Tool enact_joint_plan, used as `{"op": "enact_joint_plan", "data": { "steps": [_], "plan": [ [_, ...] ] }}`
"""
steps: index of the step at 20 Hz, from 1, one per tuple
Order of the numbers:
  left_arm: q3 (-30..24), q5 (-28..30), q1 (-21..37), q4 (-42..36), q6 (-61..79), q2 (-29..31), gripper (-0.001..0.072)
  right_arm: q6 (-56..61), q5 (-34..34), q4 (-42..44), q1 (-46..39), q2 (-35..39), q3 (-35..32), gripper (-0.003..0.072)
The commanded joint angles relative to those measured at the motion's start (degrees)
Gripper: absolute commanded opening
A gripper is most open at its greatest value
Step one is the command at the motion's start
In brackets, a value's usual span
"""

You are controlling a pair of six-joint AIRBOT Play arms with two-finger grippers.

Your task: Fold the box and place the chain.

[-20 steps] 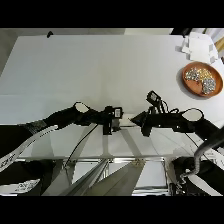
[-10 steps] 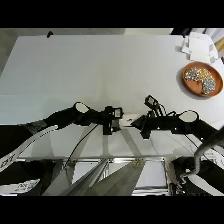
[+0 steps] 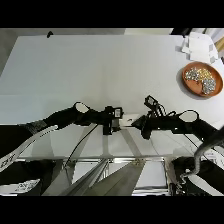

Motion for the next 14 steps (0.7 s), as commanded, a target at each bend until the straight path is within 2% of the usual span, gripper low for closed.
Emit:
{"op": "enact_joint_plan", "data": {
  "steps": [1, 3, 5, 7, 9, 11, 12, 14],
  "plan": [
    [0.0, 0.09, 0.02, 0.15, 0.17, 0.0, 0.0068, 8.35, 1.14, -2.25, -0.02, 2.34, 6.54, 0.0011],
    [0.0, 0.09, 0.02, 0.15, 0.17, 0.0, 0.0068, 21.31, 1.92, -13.44, -0.02, 2.78, 12.85, 0.0011],
    [0.0, 0.11, 0.02, 0.15, 0.17, 0.0, 0.0068, 38.49, 5.62, -28.96, -0.02, 2.78, 18.88, 0.0011],
    [0.0, 0.09, 0.02, 0.15, 0.17, 0.0, 0.0068, 53.66, 12.9, -45.4, -0.04, 2.78, 23.12, 0.0011],
    [0.0, 0.11, 0.02, 0.15, 0.17, 0.0, 0.0068, 62.75, 22.71, -58.4, -0.87, 2.75, 24.48, 0.0011],
    [0.0, 0.11, 0.02, 0.15, 0.17, 0.0, 0.0068, 68.41, 33.2, -66.18, -4.44, 2.08, 24.44, 0.0009],
    [0.0, 0.09, 0.02, 0.15, 0.17, 0.0, 0.0068, 69.02, 37.2, -67.14, -7.54, 1.53, 24.44, 0.0009],
    [0.0, 0.11, 0.02, 0.15, 0.17, 0.0, 0.0068, 69.02, 40.81, -66.53, -14.49, 0.61, 24.35, 0.001]
  ]
}}
